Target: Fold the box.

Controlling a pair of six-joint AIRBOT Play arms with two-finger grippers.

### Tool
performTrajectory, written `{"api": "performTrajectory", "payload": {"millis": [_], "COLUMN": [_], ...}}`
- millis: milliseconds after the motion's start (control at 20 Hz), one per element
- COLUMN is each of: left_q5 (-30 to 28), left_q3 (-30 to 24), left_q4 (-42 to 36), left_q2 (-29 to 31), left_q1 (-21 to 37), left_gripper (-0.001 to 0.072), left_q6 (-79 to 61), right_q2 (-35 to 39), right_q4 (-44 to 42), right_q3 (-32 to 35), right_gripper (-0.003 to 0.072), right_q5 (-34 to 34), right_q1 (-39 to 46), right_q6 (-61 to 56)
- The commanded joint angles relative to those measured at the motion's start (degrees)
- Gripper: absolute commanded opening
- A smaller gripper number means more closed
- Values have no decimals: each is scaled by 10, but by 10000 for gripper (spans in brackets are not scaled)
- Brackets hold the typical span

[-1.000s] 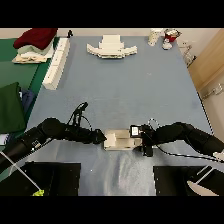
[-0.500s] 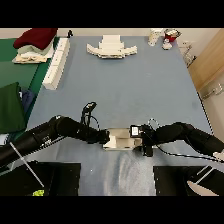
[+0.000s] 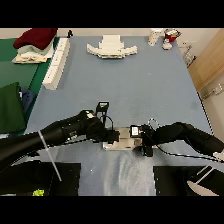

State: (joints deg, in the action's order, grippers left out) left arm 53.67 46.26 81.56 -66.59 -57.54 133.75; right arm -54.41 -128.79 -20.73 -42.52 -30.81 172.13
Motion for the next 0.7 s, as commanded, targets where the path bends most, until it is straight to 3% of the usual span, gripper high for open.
{"api": "performTrajectory", "payload": {"millis": [0,400,450,650], "left_q5": [59,64,64,64], "left_q3": [46,50,50,51], "left_q4": [55,50,50,50], "left_q2": [-55,-75,-76,-81], "left_q1": [-36,-46,-46,-46], "left_gripper": [402,400,304,286], "left_q6": [73,129,131,131], "right_q2": [0,0,0,0], "right_q4": [0,0,0,0], "right_q3": [0,0,0,0], "right_gripper": [472,472,472,472], "right_q5": [0,0,0,0], "right_q1": [0,0,0,0], "right_q6": [0,0,0,0]}}
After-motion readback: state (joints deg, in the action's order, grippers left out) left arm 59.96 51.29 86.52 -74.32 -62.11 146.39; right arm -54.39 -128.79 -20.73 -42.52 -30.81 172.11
